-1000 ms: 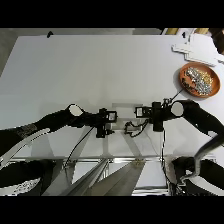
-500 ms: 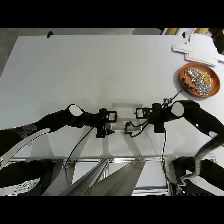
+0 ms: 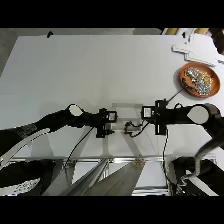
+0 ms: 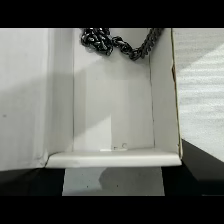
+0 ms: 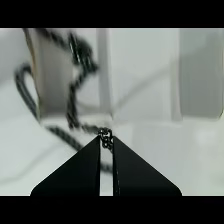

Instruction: Fold the box and place the chain.

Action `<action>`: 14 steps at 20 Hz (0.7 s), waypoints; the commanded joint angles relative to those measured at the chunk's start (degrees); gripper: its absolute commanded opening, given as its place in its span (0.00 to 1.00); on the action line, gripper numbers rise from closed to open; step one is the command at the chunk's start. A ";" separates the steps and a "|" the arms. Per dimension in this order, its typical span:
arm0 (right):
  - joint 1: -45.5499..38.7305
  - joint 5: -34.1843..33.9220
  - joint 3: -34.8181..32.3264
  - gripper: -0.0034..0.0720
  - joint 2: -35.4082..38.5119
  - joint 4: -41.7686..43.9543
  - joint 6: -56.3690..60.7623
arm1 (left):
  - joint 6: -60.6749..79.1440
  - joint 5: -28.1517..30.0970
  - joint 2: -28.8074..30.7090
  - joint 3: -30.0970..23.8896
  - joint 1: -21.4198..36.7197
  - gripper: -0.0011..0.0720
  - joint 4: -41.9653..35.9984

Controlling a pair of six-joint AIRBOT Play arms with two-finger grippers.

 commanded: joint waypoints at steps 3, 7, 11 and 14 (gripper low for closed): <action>7.23 -5.64 0.07 0.07 2.80 14.93 -2.19 | 0.00 0.00 0.00 0.02 0.00 0.31 0.02; 12.90 -13.22 0.04 0.07 2.54 17.00 -2.10 | 0.00 0.00 0.00 0.02 0.00 0.31 0.00; 14.99 -15.06 0.04 0.07 1.60 16.96 -1.05 | 0.00 0.00 0.00 0.02 0.00 0.31 0.02; 14.99 -14.86 0.04 0.07 -2.89 16.85 -0.98 | 0.00 0.00 0.00 0.02 0.00 0.31 0.00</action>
